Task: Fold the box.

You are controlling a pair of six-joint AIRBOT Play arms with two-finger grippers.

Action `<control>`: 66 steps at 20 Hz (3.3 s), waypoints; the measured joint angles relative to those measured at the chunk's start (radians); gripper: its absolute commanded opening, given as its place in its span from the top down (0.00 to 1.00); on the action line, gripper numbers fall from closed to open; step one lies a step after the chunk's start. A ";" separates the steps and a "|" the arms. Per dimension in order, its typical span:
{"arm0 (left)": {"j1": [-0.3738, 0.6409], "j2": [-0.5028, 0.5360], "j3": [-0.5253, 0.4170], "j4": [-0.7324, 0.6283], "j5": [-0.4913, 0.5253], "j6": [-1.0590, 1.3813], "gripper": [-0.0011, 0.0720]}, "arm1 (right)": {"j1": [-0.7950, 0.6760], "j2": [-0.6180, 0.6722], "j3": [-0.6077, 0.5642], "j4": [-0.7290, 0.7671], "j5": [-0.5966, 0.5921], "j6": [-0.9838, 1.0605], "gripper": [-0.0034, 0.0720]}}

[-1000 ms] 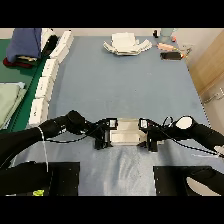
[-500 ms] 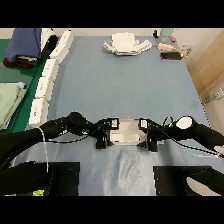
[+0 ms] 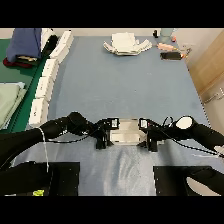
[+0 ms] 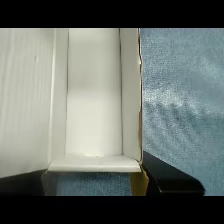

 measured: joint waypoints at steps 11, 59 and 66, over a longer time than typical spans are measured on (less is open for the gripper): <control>0.000 0.000 0.000 0.000 0.000 -0.003 0.33 | 0.000 0.000 0.000 0.000 -0.003 0.000 0.00; 0.000 0.000 0.000 0.000 -0.002 -0.001 0.33 | -0.030 -0.098 0.199 0.338 0.030 1.234 0.60; 0.000 0.000 0.000 0.000 0.000 -0.002 0.33 | -0.029 -0.268 0.227 0.332 0.062 1.156 0.60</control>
